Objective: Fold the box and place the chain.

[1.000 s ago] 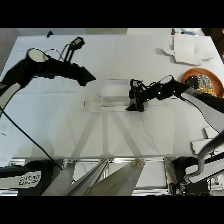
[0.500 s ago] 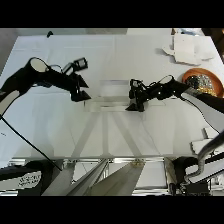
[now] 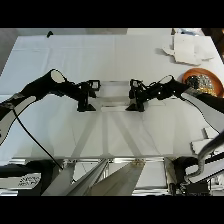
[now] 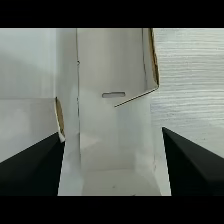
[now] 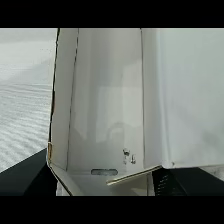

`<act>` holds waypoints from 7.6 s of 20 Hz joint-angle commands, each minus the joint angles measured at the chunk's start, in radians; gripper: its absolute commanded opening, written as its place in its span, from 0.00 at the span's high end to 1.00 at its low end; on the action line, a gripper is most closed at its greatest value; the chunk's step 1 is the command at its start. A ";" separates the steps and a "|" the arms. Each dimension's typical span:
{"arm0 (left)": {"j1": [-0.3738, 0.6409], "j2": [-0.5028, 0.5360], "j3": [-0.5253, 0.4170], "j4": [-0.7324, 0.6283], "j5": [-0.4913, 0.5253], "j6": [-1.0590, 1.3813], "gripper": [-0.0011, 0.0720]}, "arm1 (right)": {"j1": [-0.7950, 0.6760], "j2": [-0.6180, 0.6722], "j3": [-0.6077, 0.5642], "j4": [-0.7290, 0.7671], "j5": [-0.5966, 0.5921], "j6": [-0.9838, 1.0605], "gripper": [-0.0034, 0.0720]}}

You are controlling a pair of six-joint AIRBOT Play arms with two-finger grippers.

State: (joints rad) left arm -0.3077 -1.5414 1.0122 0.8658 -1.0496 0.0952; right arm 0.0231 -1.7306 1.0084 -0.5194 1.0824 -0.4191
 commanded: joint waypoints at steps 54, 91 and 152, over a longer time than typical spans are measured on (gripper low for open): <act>-0.003 -0.041 -0.002 -0.121 -0.003 0.130 0.88 | 0.001 0.000 0.001 0.001 -0.001 0.000 0.27; 0.085 0.011 -0.002 -0.239 0.016 0.080 0.97 | 0.001 0.000 0.001 0.001 -0.001 0.000 0.27; 0.056 0.110 -0.249 -0.145 0.174 -1.097 0.98 | 0.001 0.000 0.001 0.001 -0.001 0.000 0.27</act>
State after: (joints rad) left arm -0.2428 -1.4338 0.7643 0.7490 -0.8803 -1.0073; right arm 0.0235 -1.7306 1.0088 -0.5198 1.0817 -0.4191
